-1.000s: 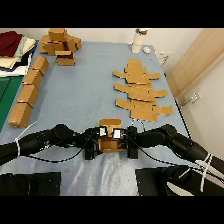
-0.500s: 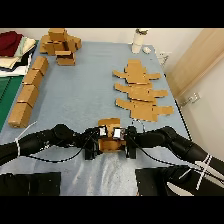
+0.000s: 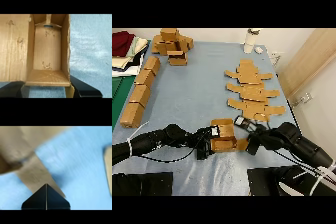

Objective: Fold the box.

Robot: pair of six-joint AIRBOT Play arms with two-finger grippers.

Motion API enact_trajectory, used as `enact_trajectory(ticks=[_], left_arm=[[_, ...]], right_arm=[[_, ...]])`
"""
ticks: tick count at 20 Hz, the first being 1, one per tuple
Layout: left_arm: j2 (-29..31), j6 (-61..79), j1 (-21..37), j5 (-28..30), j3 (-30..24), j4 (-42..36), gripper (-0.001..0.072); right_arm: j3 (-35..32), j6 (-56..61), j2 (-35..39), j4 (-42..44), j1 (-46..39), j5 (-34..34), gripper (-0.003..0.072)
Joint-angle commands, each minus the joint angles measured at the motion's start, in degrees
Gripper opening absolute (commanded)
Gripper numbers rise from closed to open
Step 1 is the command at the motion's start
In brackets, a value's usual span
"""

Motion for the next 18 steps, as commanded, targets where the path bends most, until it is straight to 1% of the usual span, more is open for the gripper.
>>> enact_trajectory(ticks=[1,2,3,5,7,9,10,12,14,18], left_arm=[[-0.02,0.04,-0.02,0.0,0.07,0.04,0.0478],[-0.02,0.04,-0.02,0.0,0.07,0.04,0.0478],[-0.02,0.04,-0.02,0.0,0.07,0.07,0.0478],[-0.02,0.04,-0.02,0.0,0.07,0.04,0.0478],[-0.02,0.04,-0.02,0.0,0.07,0.04,0.0478],[-0.02,0.04,-0.02,0.0,0.07,0.04,0.0478],[-0.02,0.04,-0.02,0.0,0.07,0.04,0.0478],[-0.02,0.04,-0.02,0.0,0.07,0.04,0.0478],[-0.02,0.04,-0.02,0.0,0.07,0.04,0.0478],[-0.02,0.04,-0.02,0.0,0.07,0.04,0.0478]], right_arm=[[1.33,36.65,4.52,-18.14,-1.6,-10.84,0.0004],[1.27,38.93,4.55,-17.75,-3.34,-12.41,0.0004],[0.87,39.17,4.07,-15.3,-5.53,-12.59,0.0004],[-0.52,38.56,1.62,-6.47,-10.32,-10.05,0.0004],[-2.03,31.91,-1.79,4.55,-13.18,-5.75,0.0004],[-2.6,24.24,-4.94,15.74,-13.29,-2.71,0.0003],[-2.6,21.24,-6.12,19.93,-13.09,-1.66,0.0003],[-2.58,18.47,-7.28,24.15,-12.35,-0.04,0.0003],[-2.43,18.03,-6.73,25.16,-12.26,-0.09,0.0003],[-2.4,18.05,-1.46,28.74,-12.28,-0.61,0.0003]])
